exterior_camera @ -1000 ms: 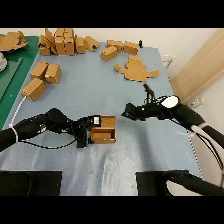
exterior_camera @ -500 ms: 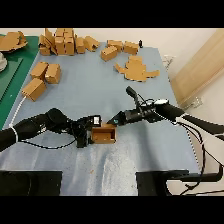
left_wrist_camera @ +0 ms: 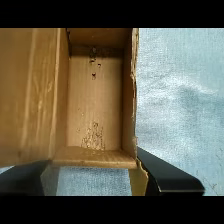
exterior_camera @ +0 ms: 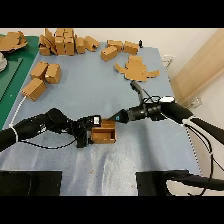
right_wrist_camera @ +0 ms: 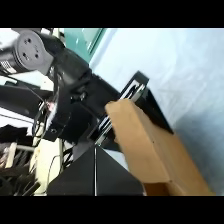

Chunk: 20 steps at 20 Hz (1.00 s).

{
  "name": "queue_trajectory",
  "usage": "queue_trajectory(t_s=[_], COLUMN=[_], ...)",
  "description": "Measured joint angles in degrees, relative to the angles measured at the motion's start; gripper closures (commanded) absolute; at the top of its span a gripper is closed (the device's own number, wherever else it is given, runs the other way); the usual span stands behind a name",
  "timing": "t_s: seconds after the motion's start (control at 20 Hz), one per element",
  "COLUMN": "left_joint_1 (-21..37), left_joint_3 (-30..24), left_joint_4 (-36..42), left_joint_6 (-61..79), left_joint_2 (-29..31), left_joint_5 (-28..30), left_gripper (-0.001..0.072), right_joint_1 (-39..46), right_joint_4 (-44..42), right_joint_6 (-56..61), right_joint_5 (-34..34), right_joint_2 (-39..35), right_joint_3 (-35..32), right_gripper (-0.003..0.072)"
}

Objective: Fold the box.

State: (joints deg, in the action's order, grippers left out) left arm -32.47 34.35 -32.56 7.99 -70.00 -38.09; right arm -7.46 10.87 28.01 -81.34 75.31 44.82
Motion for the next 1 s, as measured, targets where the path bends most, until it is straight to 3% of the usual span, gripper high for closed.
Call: queue_trajectory(t_s=[0.15,0.4,1.0], left_joint_1=[0.0,0.0,-0.1], left_joint_3=[0.0,0.0,0.0], left_joint_4=[0.0,0.0,0.0], left_joint_6=[0.0,0.0,0.0], left_joint_2=[0.0,0.0,0.0], left_joint_5=[0.0,0.0,0.0], left_gripper=[0.0186,0.0187,0.0187], right_joint_1=[1.3,0.9,-15.2], right_joint_4=[1.4,5.0,15.3], right_joint_6=[1.8,4.1,5.7], right_joint_5=[7.5,13.6,11.3], right_joint_2=[-1.1,4.5,8.3], right_joint_3=[0.9,5.6,7.6], right_gripper=[0.0684,0.0685,0.0685])
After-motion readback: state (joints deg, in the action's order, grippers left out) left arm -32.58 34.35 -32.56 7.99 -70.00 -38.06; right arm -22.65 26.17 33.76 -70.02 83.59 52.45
